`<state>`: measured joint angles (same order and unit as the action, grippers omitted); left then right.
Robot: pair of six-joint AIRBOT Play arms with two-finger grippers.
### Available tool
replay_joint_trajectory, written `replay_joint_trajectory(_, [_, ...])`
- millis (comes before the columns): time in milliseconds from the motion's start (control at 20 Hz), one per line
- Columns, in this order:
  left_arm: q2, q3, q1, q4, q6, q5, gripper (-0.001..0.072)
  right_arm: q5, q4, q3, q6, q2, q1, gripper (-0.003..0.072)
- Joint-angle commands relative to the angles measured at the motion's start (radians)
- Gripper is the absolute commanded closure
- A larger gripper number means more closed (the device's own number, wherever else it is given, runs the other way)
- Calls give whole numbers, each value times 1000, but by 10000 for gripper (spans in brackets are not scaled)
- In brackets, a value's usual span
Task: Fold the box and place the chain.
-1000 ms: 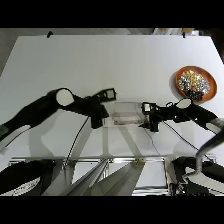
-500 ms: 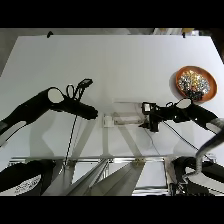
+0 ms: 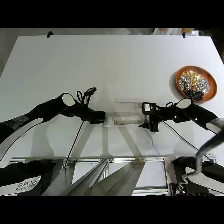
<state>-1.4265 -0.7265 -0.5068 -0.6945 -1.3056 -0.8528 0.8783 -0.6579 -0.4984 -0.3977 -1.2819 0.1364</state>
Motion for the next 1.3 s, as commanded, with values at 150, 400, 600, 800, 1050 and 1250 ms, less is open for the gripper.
replay_joint_trajectory(150, [117,-3,-21,76,-1,-10,681,0,0,0,0,0,0,350])
replay_joint_trajectory(400, [118,-25,-62,86,-2,-9,555,0,0,0,0,0,0,350])
replay_joint_trajectory(600, [101,-27,-95,96,-2,18,476,0,0,0,0,0,0,350])
replay_joint_trajectory(800, [97,-28,-127,91,-5,75,433,0,0,0,0,0,0,350])
replay_joint_trajectory(1050, [96,-40,-181,-35,-193,158,435,0,0,0,0,0,0,350])
replay_joint_trajectory(1250, [95,-100,-217,-244,-433,157,438,0,0,0,0,0,0,350])
